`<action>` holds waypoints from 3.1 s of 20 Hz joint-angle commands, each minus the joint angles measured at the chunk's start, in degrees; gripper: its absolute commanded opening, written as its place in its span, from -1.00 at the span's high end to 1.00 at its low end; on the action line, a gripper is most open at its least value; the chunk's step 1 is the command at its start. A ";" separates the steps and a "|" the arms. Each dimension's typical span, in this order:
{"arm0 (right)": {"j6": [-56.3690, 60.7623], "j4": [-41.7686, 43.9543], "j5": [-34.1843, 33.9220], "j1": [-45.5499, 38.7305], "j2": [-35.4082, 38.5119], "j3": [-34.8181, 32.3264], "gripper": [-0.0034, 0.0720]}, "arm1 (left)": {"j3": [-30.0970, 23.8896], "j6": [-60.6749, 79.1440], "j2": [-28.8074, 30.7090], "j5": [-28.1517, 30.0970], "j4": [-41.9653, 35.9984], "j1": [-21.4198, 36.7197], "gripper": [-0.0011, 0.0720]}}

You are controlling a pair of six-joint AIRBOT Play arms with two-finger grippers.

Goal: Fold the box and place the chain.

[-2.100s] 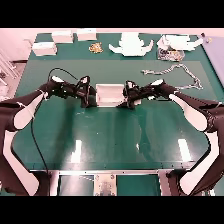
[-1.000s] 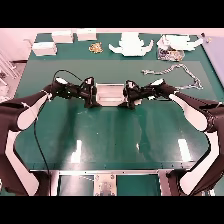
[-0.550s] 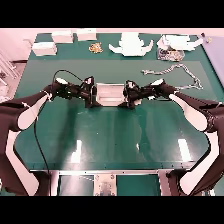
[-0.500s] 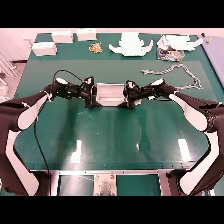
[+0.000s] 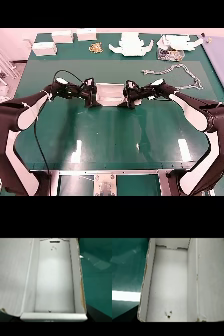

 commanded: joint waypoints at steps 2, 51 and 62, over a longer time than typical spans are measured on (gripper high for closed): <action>0.00 -0.02 0.04 0.07 0.04 0.00 -0.64 | 0.07 1.09 -0.07 0.15 0.20 0.07 -1.00; 13.99 0.81 17.40 -10.84 10.25 0.04 0.92 | 0.07 -0.57 0.00 0.59 1.18 0.07 -0.73; 16.26 8.46 -3.98 -2.34 9.05 1.38 0.91 | 0.07 -0.59 0.00 0.52 1.18 0.04 -0.73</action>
